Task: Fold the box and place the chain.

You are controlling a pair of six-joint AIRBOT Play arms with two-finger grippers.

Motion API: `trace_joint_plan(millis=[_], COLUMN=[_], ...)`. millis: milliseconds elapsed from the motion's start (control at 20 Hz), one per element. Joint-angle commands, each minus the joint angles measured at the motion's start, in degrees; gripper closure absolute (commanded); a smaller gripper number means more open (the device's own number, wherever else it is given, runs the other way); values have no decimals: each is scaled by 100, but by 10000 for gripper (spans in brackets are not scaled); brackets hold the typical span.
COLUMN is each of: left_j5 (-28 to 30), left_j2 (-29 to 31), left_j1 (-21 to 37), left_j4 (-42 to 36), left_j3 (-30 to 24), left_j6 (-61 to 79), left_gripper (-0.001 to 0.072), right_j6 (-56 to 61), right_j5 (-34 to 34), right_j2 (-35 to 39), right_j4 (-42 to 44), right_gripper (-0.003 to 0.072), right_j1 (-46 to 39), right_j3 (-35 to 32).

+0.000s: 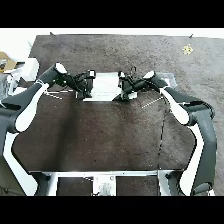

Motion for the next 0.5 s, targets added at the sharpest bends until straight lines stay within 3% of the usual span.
trace_joint_plan(millis=[0, 50, 450], left_j5=[2, -2, -4], left_j2=[4, 2, -192], left_j1=[-4, -4, -22], left_j4=[-87, -107, -1163], left_j3=[-2, -2, -140], left_j6=[-2, -2, 354], left_gripper=[476, 576, 586], right_j6=[2, 2, 2], right_j5=[0, 0, 0], right_j2=[-4, -2, -2], right_j4=[2, 2, 2], right_gripper=[261, 261, 260], right_j1=[-4, -2, -4], right_j3=[-2, -2, 0])
